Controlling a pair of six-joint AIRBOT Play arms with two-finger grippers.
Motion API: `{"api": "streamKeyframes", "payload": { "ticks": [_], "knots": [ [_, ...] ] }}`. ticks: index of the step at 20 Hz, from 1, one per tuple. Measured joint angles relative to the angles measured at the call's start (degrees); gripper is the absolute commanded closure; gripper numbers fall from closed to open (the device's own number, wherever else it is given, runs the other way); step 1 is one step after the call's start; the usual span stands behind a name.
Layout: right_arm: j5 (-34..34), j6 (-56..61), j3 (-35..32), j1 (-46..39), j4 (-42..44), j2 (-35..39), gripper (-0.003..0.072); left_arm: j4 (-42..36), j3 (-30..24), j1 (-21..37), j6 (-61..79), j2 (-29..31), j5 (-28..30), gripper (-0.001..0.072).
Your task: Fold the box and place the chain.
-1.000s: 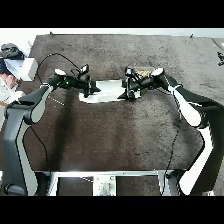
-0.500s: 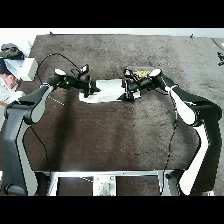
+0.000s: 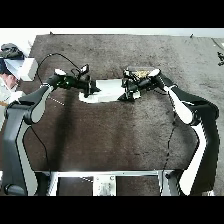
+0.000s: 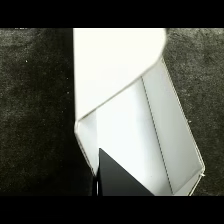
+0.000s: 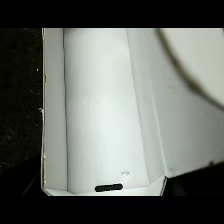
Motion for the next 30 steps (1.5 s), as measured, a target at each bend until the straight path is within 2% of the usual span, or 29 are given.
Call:
{"api": "streamKeyframes", "payload": {
  "ticks": [4, 5, 7, 9, 12, 13, 14, 16, 30],
  "knots": [
    [0.13, 0.02, 0.26, 0.13, -1.51, -0.2, 0.0108, 0.0, 0.0, 0.0, 0.0, 0.0, 0.0, 0.0697],
    [0.13, 0.02, 0.31, 0.13, -1.68, -0.22, 0.0153, 0.0, 0.0, 0.0, 0.0, 0.0, 0.0, 0.0697],
    [0.11, 0.02, 0.33, 0.17, -1.81, -0.22, 0.0154, 0.0, 0.0, 0.0, 0.0, 0.0, 0.02, 0.0697],
    [-0.17, -0.04, 0.33, 0.24, -2.01, -0.22, 0.0205, 0.0, 0.0, 0.0, 0.0, 0.0, 0.02, 0.0697],
    [-0.37, -0.15, 0.33, 0.37, -2.21, -0.22, 0.0207, 0.02, 0.0, 0.0, 0.0, 0.0, 0.02, 0.0697],
    [-0.5, -0.17, 0.35, 0.39, -2.29, -0.22, 0.029, 0.02, 0.0, 0.0, 0.0, 0.0, 0.0, 0.0697],
    [-0.52, -0.2, 0.35, 0.42, -2.47, -0.22, 0.031, 0.0, 0.0, 0.0, 0.0, 0.0, 0.02, 0.0697],
    [-0.63, -0.26, 0.35, 0.46, -2.89, -0.22, 0.0287, 0.02, 0.0, 0.0, 0.0, 0.0, 0.02, 0.0697],
    [-1.2, -0.35, 0.35, 0.48, -3.58, -0.22, 0.0287, 0.0, 0.0, 0.0, 0.0, 0.0, 0.02, 0.0697]
  ]
}}
